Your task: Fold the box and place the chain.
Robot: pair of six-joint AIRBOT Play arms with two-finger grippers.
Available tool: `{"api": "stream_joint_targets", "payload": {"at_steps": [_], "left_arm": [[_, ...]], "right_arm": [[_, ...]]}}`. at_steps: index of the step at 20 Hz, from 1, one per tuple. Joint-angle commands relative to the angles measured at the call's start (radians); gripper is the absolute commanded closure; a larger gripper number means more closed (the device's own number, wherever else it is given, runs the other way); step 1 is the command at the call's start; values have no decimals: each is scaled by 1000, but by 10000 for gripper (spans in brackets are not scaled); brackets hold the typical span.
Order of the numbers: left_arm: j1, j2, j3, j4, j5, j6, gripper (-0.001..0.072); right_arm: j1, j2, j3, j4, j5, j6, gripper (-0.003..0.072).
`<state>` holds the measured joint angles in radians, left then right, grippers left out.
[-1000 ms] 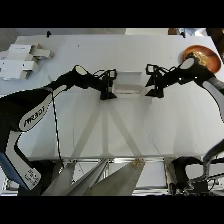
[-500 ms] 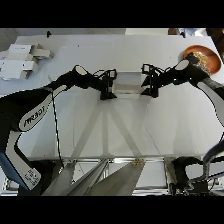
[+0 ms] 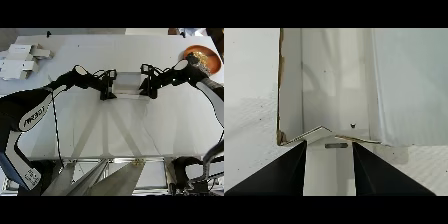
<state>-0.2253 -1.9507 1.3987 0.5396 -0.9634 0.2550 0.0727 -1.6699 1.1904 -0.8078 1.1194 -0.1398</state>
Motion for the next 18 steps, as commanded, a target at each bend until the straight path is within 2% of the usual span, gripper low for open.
{"api": "stream_joint_targets", "payload": {"at_steps": [1,2,4,5,7,8,9,11,17,18], "left_arm": [[-1,1,0,0,2,-1,429],[-1,1,0,0,2,-1,429],[-1,1,0,0,2,-1,429],[-1,1,0,0,2,-1,429],[-1,1,0,0,2,-1,429],[-1,1,0,0,2,-1,429],[-1,1,0,0,2,-1,429],[-1,1,0,0,2,-1,429],[-1,1,0,0,2,-1,429],[-1,1,0,0,2,-1,429]], "right_arm": [[1,-1,0,42,4,0,444],[1,-1,0,54,1,0,539],[1,-1,1,61,-14,0,556],[1,-1,1,61,-20,0,529],[1,-2,0,74,-34,1,401],[1,-4,0,89,-40,1,368],[3,-7,1,98,-43,1,368],[10,-12,1,102,-49,1,255],[18,-18,0,105,-39,1,252],[18,-18,0,105,-38,2,273]]}}
